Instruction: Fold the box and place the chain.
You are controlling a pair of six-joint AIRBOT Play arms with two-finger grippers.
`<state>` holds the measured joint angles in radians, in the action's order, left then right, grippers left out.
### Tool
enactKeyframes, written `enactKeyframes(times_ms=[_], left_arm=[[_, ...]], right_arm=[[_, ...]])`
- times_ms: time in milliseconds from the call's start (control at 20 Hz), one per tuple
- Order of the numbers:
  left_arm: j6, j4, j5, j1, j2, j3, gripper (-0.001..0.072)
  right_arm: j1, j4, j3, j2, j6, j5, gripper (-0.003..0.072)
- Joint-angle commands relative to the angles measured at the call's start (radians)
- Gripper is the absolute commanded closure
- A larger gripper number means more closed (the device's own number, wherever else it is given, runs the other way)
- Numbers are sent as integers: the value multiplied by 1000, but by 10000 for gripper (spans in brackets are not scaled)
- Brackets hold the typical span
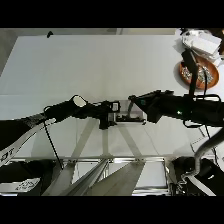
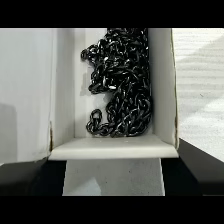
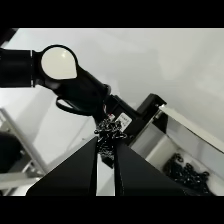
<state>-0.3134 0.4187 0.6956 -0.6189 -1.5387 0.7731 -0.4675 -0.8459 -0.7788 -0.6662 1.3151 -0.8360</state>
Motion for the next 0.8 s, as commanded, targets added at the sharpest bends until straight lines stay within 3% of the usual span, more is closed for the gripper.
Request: enactKeyframes(times_ms=[0, 200, 650, 750], left_arm=[[0, 0, 0, 0, 0, 0, 574], [0, 0, 0, 0, 0, 0, 574], [0, 0, 0, 0, 0, 0, 574], [0, 0, 0, 0, 0, 0, 574]], right_arm=[[-56, -166, -1, -61, 111, 20, 676], [-56, -362, 0, -120, 246, -27, 676], [-56, -362, 92, -302, 224, -22, 674], [-56, -363, 116, -332, 217, 18, 497]])
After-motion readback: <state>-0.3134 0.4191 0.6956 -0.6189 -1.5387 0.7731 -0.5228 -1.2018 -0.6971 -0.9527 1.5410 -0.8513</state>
